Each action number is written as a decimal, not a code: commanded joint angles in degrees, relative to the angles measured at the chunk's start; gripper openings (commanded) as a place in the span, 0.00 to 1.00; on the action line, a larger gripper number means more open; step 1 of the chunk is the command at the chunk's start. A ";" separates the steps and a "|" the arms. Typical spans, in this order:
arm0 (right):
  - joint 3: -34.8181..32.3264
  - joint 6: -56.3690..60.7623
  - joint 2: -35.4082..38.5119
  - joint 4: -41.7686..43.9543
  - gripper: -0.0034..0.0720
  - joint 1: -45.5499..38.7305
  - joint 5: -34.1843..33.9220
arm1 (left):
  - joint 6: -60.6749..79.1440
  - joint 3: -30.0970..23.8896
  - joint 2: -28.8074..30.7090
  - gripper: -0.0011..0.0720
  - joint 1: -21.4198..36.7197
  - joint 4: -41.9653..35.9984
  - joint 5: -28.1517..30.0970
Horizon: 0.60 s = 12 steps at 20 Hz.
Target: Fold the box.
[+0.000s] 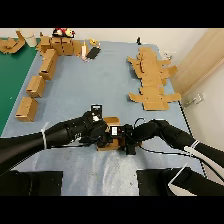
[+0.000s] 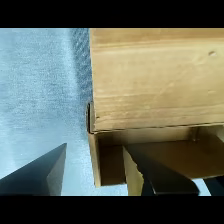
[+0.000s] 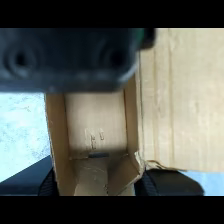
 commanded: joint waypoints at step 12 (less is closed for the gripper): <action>0.00 -0.02 -0.02 0.00 0.71 0.00 0.02 | 2.51 0.26 4.39 0.62 8.31 -2.91 -2.49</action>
